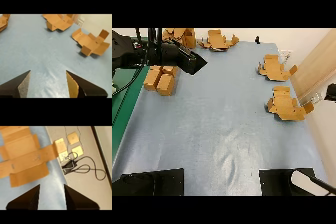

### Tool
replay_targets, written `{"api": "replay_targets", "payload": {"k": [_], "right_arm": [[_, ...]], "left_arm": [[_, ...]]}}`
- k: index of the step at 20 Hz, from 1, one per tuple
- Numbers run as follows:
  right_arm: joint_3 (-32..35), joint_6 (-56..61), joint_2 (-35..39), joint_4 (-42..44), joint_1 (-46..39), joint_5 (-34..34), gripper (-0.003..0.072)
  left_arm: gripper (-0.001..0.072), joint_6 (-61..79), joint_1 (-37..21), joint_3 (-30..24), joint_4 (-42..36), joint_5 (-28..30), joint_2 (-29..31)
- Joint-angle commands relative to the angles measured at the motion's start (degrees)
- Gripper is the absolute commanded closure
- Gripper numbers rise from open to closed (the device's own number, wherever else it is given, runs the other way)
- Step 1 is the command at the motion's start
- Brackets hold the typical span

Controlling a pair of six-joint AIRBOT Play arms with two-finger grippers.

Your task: Fold the box.

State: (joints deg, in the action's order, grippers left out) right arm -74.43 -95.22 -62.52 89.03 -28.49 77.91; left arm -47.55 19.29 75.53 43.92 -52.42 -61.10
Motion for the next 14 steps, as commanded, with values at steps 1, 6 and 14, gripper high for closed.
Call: {"api": "replay_targets", "payload": {"k": [1, 6, 14], "right_arm": [[-0.79, -8.00, -8.52, 4.46, -7.72, -3.82, 0.0231], [-2.58, -16.61, -21.09, 7.50, -7.54, -6.29, 0.0231], [-7.54, -20.96, -32.98, 8.48, -6.84, -13.60, 0.0235]], "left_arm": [[0.0027, -3.39, -0.11, -0.02, -0.63, 0.79, 0.02], [0.0028, -6.99, 0.00, -0.02, -0.61, 0.15, -0.02], [0.0027, -10.67, 0.00, -0.02, -0.44, -2.97, -0.02]]}}
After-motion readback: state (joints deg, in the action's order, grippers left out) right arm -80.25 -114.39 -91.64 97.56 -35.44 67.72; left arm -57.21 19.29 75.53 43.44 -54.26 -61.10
